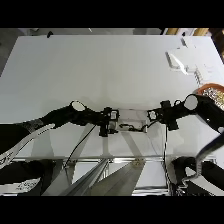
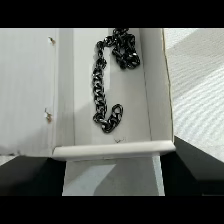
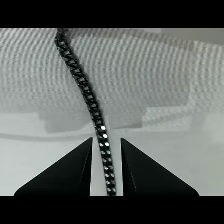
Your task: Fold the box and place the chain.
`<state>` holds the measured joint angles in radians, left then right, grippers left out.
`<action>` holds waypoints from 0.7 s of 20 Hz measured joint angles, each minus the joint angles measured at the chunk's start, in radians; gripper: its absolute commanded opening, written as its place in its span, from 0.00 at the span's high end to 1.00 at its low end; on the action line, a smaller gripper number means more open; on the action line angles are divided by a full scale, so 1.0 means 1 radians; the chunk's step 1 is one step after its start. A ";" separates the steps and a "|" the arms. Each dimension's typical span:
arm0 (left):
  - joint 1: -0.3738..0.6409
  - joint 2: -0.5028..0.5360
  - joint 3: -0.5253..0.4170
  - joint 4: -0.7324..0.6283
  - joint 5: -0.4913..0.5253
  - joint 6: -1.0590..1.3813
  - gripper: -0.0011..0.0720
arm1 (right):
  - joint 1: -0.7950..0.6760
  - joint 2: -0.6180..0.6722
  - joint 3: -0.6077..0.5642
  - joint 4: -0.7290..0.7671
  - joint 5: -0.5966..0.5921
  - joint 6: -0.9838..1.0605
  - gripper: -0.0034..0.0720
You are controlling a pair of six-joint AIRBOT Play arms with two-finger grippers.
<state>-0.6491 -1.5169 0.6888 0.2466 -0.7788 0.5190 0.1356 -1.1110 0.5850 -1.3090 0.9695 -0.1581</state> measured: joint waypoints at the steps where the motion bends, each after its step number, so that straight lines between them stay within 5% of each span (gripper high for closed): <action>1: 0.000 0.000 0.000 0.000 0.000 0.000 0.55 | 0.000 -0.005 -0.002 0.000 -0.011 -0.001 0.72; 8: 0.000 0.000 0.000 0.000 0.000 0.000 0.55 | -0.001 -0.057 -0.006 0.002 -0.034 -0.007 0.73; 10: 0.000 0.000 0.000 0.000 0.000 0.000 0.55 | -0.001 -0.067 -0.006 0.002 -0.024 -0.007 0.90; 14: 0.000 0.000 0.000 0.000 0.000 0.000 0.55 | -0.001 -0.064 -0.008 0.001 -0.023 -0.008 0.93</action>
<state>-0.6491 -1.5173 0.6888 0.2470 -0.7788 0.5190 0.1349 -1.1748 0.5770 -1.3083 0.9466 -0.1661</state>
